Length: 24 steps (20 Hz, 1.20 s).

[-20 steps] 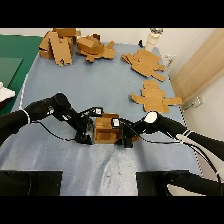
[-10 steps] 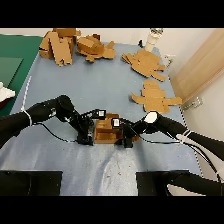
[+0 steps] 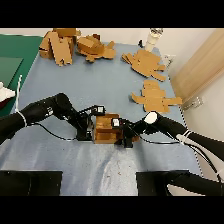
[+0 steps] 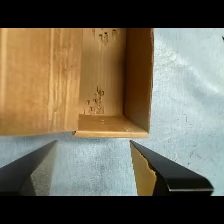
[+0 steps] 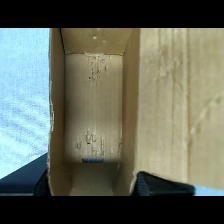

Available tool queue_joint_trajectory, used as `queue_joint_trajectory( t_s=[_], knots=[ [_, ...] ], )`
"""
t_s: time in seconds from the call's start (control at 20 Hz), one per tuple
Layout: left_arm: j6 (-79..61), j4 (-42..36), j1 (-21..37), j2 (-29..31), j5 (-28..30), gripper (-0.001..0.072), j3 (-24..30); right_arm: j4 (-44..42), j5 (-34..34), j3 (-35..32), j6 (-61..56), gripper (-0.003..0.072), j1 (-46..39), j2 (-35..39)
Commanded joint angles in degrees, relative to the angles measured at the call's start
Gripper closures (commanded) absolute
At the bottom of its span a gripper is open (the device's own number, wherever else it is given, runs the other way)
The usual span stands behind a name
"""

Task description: Fold the box.

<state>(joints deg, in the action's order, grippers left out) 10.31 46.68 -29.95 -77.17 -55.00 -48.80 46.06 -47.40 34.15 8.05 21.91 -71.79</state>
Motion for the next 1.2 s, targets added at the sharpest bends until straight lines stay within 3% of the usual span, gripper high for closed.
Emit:
queue_joint_trajectory(
  t_s=[0.0, 0.1, 0.25, 0.4, 0.5, 0.6, 0.75, 0.9, 1.15],
  knots=[
    [-2.0, 2.7, 0.3, 0.2, 1.3, -0.0007, 0.0, 0.0, 0.3, 0.1, 0.0, 0.0219, 0.0, 0.0],
    [-7.2, 0.6, 1.7, 0.7, 1.5, -0.0007, 1.6, 0.0, 0.3, 0.1, 0.0, 0.0219, 0.0, 0.0],
    [-20.0, -7.4, 5.4, 3.5, 1.5, -0.0007, 8.4, 0.0, 0.3, 0.1, 0.0, 0.0219, 0.0, 0.0],
    [-35.2, -19.4, 6.6, 7.3, 1.7, -0.0007, 15.5, 0.0, 0.3, 0.1, 0.0, 0.0219, 0.0, 0.0],
    [-42.6, -28.9, 6.7, 7.4, 3.9, -0.0007, 17.7, 0.0, 0.3, 0.1, 0.0, 0.0219, 0.0, 0.0],
    [-43.3, -32.0, 6.7, 7.1, 8.6, -0.0008, 17.7, 0.0, 0.3, 0.1, 0.0, 0.0219, 0.0, 0.0],
    [-41.4, -30.7, 6.8, 7.1, 12.4, -0.0008, 17.7, 0.0, 0.3, 0.1, 0.0, 0.0219, 0.0, 0.0],
    [-37.2, -22.7, 6.8, 7.1, 13.2, -0.0008, 17.7, 0.0, 0.3, 0.1, 0.0, 0.0220, 0.0, 0.0],
    [-37.3, -20.5, 6.7, 7.1, 3.5, -0.0008, 17.7, 0.5, 0.3, 0.1, 0.0, 0.0219, 0.0, 0.0]
  ],
)
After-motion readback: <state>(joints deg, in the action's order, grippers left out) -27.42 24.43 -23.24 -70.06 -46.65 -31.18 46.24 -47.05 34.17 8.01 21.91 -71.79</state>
